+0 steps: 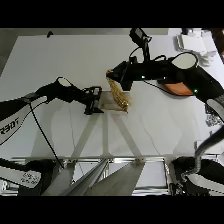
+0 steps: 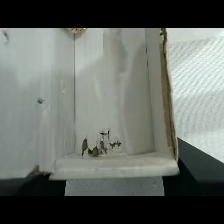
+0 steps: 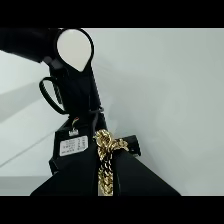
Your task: Fold the box and place the chain.
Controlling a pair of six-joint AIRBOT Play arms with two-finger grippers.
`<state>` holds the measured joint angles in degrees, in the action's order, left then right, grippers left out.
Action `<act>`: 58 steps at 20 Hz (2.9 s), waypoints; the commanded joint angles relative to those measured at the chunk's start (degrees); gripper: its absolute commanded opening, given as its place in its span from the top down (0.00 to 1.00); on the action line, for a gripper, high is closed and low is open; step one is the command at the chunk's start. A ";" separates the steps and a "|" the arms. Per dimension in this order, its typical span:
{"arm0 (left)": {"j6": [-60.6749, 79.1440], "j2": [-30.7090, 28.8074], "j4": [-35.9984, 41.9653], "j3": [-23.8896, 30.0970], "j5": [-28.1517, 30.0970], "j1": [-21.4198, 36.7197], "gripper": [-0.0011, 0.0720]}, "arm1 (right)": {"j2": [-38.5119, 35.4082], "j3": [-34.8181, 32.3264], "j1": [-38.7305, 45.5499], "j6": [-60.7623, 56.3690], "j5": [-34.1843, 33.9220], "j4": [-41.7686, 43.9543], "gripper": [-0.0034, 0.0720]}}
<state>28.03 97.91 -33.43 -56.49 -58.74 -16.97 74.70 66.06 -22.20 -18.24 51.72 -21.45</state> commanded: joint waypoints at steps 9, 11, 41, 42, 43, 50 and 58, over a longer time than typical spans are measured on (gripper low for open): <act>0.02 -0.02 -0.02 -0.02 0.02 -0.02 0.83 | 0.11 0.94 -0.59 -8.15 -1.18 -10.23 0.94; 0.02 -0.02 -0.02 -0.02 0.02 -0.02 0.83 | 0.98 0.70 -0.59 -15.19 1.03 -20.02 0.94; 0.02 -0.02 -0.02 -0.02 0.02 -0.02 0.83 | 12.44 0.70 -2.12 -9.66 8.17 -26.60 0.48; 0.02 -0.02 -0.02 -0.02 0.02 -0.02 0.83 | 12.44 0.70 -2.99 -9.44 8.09 -27.08 0.55; 0.02 -0.02 -0.02 -0.02 0.02 -0.02 0.83 | 12.44 0.70 -4.09 -8.68 8.00 -28.26 0.60; 0.02 -0.02 -0.02 -0.02 0.02 -0.04 0.83 | 12.44 0.68 -9.29 -8.94 6.21 -37.83 0.43; 0.02 -0.02 -0.02 -0.02 0.02 -0.02 0.83 | 11.08 0.68 -10.01 -13.42 0.37 -40.83 0.53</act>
<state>27.81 97.91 -33.21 -56.49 -58.22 -16.95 86.56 66.74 -31.83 -30.89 54.00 -60.99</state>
